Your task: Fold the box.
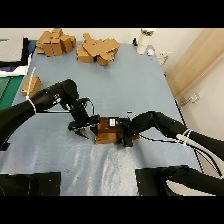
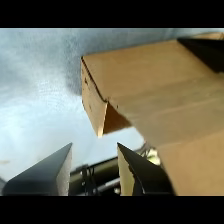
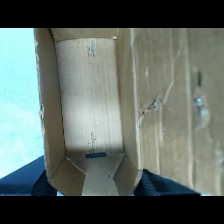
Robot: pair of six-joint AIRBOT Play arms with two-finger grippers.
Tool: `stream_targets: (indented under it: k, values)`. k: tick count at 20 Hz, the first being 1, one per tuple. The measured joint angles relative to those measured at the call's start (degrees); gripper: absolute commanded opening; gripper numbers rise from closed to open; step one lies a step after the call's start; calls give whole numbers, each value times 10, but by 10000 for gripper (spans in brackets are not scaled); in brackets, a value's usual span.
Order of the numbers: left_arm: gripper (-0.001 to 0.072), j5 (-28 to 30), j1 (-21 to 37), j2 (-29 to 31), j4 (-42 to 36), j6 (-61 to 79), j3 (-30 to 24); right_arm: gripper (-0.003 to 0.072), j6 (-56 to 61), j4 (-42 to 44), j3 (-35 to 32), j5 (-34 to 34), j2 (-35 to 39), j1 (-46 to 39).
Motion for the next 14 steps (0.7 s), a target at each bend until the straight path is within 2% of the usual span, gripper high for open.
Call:
stream_targets:
  k: [1,2,3,4,8,14]
  values:
    - [438,-7,8,0,-3,6,0,600,0,0,0,0,0,0]
    - [376,-13,16,0,-3,15,0,599,0,0,0,0,0,0]
    - [175,-19,24,0,-6,23,0,599,0,0,0,0,0,0]
    - [26,-24,32,0,-6,36,0,599,0,0,0,0,0,0]
    - [11,-33,66,0,-10,136,0,599,0,0,0,0,0,0]
    - [9,-26,90,0,14,374,0,599,0,0,0,0,0,0]
